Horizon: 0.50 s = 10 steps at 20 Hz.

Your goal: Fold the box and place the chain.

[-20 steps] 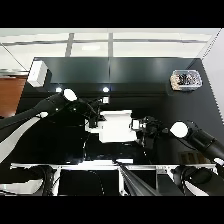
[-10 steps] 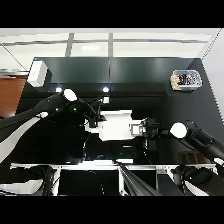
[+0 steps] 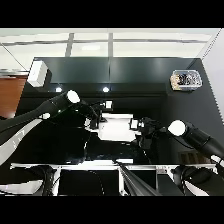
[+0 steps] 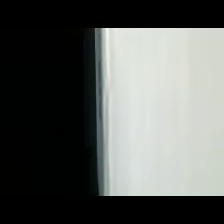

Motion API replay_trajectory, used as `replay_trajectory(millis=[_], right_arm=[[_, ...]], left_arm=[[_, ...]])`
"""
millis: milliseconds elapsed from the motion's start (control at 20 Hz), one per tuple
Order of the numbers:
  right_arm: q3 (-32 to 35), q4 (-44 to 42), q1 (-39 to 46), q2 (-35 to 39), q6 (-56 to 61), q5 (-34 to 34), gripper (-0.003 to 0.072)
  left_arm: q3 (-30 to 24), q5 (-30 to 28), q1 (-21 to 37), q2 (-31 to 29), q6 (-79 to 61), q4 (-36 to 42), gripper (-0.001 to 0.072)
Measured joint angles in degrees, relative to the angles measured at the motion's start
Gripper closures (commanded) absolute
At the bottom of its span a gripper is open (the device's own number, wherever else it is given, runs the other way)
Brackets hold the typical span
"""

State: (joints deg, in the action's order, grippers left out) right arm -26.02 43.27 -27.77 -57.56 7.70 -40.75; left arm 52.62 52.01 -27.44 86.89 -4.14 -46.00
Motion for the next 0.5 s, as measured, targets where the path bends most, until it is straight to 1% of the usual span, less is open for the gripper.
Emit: replay_trajectory(millis=[150,250,500], right_arm=[[0.00,-5.40,-0.11,-0.11,-0.22,1.49,-0.0012],[-0.15,-7.26,-0.17,-0.15,-0.28,1.97,-0.0012],[-2.08,-7.98,-0.11,-0.04,-0.42,4.31,-0.0012]], left_arm=[[0.00,0.00,-0.11,0.00,0.00,-0.22,0.0685],[0.00,0.00,-0.11,0.00,0.02,-0.28,0.0686],[0.00,0.04,-0.11,0.00,0.13,-0.39,0.0686]])
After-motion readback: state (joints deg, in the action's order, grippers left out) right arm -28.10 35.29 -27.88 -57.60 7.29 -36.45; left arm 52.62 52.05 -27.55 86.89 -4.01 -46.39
